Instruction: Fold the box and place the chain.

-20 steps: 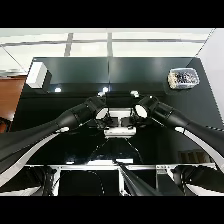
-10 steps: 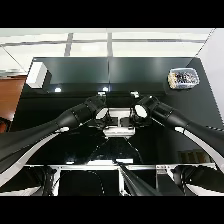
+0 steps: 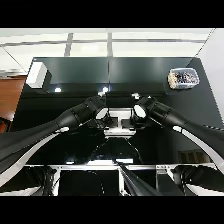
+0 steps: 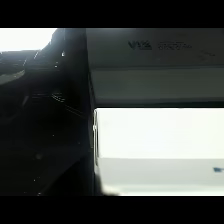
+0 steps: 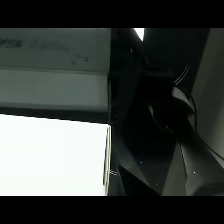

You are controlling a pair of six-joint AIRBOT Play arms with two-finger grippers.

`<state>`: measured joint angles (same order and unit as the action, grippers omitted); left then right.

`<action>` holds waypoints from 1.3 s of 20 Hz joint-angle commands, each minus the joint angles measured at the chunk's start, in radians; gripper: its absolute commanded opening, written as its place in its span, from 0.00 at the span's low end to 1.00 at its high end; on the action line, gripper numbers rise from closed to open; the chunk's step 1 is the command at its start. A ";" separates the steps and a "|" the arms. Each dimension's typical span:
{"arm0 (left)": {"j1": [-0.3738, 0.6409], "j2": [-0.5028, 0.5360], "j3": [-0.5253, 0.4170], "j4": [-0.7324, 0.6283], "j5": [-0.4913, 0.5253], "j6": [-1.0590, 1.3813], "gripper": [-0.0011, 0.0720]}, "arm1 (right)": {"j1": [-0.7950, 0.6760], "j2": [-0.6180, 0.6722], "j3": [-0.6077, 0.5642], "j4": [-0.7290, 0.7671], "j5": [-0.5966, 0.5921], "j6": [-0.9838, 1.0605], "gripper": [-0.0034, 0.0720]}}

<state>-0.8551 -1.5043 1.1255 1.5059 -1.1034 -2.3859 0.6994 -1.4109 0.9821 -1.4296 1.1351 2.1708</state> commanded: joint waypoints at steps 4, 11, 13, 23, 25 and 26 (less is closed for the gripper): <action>0.000 0.000 0.001 -0.001 0.000 0.000 0.05 | 0.001 -0.011 0.000 0.012 -0.016 0.003 0.06; 0.000 0.000 0.001 0.000 0.000 0.000 0.05 | -0.013 0.120 0.002 -0.048 0.081 -0.082 0.55; 0.000 0.000 0.001 0.000 0.000 0.000 0.05 | -0.039 0.227 0.018 -0.049 0.112 -0.121 0.55; 0.000 0.000 0.001 0.000 0.000 0.000 0.05 | -0.557 0.326 -0.033 -0.583 -0.306 -0.203 1.00; 0.000 0.000 0.001 0.000 -0.001 0.000 0.05 | -0.711 0.187 0.022 -0.428 -0.430 -0.204 1.00; 0.000 0.000 0.001 0.000 -0.002 0.000 0.05 | -0.771 0.098 0.098 -0.333 -0.434 -0.204 1.00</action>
